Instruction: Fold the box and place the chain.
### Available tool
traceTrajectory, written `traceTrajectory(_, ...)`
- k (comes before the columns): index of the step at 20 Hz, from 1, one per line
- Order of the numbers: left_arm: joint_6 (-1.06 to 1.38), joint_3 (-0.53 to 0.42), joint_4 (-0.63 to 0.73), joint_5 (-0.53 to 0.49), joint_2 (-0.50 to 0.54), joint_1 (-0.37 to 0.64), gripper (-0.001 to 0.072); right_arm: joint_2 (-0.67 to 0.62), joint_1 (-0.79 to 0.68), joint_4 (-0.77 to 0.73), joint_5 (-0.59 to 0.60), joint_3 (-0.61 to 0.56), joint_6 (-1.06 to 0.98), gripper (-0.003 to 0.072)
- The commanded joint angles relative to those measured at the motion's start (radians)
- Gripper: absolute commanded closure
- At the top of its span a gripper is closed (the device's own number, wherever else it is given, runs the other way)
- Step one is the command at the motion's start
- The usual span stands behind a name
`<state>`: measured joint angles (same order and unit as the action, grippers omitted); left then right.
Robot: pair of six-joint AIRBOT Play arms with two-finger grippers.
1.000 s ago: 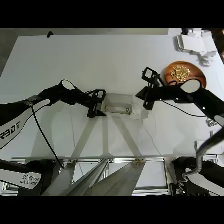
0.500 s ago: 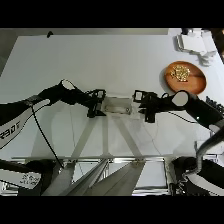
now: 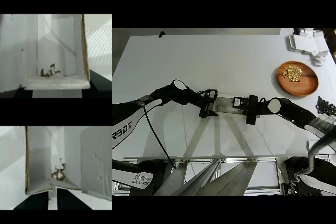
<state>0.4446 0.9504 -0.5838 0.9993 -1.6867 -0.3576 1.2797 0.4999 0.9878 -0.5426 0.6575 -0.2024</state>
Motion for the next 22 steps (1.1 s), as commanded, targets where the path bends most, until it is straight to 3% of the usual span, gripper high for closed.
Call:
traceTrajectory(1,0.0,0.0,0.0,0.0,0.001,0.001,0.0634,0.005,0.01,-0.002,0.035,0.001,-0.012,0.0593)
traceTrajectory(3,0.0,0.0,0.0,0.0,0.001,0.001,0.0634,0.005,0.01,-0.002,0.042,0.001,-0.011,0.0588)
traceTrajectory(4,0.0,0.0,0.0,0.0,0.001,0.001,0.0634,0.005,0.01,-0.005,0.042,0.001,-0.011,0.0549)
traceTrajectory(6,0.0,0.0,0.0,0.0,0.001,0.001,0.0634,0.005,0.01,-0.014,0.04,0.001,-0.011,0.0326)
traceTrajectory(7,0.0,0.0,0.0,0.0,0.001,0.001,0.0634,0.005,0.01,-0.021,0.037,0.001,-0.011,0.0283)
traceTrajectory(8,0.0,0.0,0.0,0.0,0.001,0.001,0.0634,0.003,0.01,-0.021,0.031,0.001,-0.011,0.0286)
traceTrajectory(9,0.0,0.0,0.0,0.0,0.001,0.001,0.0634,0.001,0.01,-0.02,0.025,0.001,-0.011,0.0311)
traceTrajectory(11,0.0,0.0,0.0,0.0,0.001,0.001,0.0634,-0.023,0.008,-0.012,-0.001,0.001,-0.011,0.0625)
traceTrajectory(12,0.0,0.0,0.0,0.0,0.001,0.001,0.0634,-0.048,0.003,0.0,-0.013,0.001,-0.011,0.0676)
traceTrajectory(16,0.0,0.0,0.0,0.0,0.001,0.001,0.0634,-0.219,-0.084,0.025,-0.046,0.0,-0.111,0.0676)
traceTrajectory(19,0.0,0.0,0.0,0.0,0.001,0.001,0.0634,-0.343,-0.213,0.136,-0.086,0.0,-0.482,0.0676)
traceTrajectory(22,0.0,0.0,0.0,0.0,0.001,0.001,0.0634,-0.4,-0.354,0.248,-0.248,-0.02,-0.83,0.068)
